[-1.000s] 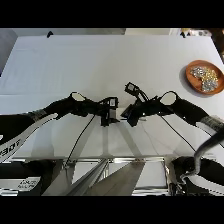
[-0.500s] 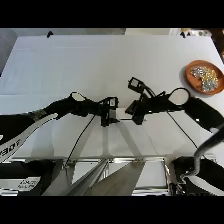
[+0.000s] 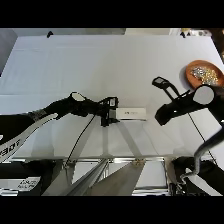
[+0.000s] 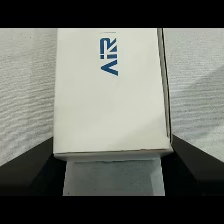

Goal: Fold the box and place the chain.

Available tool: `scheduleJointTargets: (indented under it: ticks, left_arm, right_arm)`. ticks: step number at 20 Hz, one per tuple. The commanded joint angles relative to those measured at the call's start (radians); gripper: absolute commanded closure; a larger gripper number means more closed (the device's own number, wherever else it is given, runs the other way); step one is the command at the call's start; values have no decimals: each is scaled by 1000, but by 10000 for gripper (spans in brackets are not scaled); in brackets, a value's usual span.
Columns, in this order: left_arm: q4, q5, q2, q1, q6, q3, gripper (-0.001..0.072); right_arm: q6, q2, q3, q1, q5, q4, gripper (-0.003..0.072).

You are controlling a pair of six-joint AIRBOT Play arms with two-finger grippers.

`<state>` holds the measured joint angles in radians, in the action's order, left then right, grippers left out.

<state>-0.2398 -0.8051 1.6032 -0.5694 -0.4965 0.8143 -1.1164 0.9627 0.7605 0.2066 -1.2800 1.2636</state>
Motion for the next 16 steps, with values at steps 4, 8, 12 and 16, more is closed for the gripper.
scheduleJointTargets:
  ticks: [4,8,12,16]
  left_arm:
    - [0,0,0,0,0,0,574]
    - [-1,5,-24,10,-1,0,586]
    - [-35,0,-186,48,27,0,705]
    - [-173,27,-409,160,352,0,705]
  right_arm:
    - [-151,-6,2,-51,-9,61,670]
    - [-151,-6,2,-51,-17,56,670]
    - [-151,-6,2,-51,-17,56,670]
    - [-151,-6,2,-51,-17,56,670]
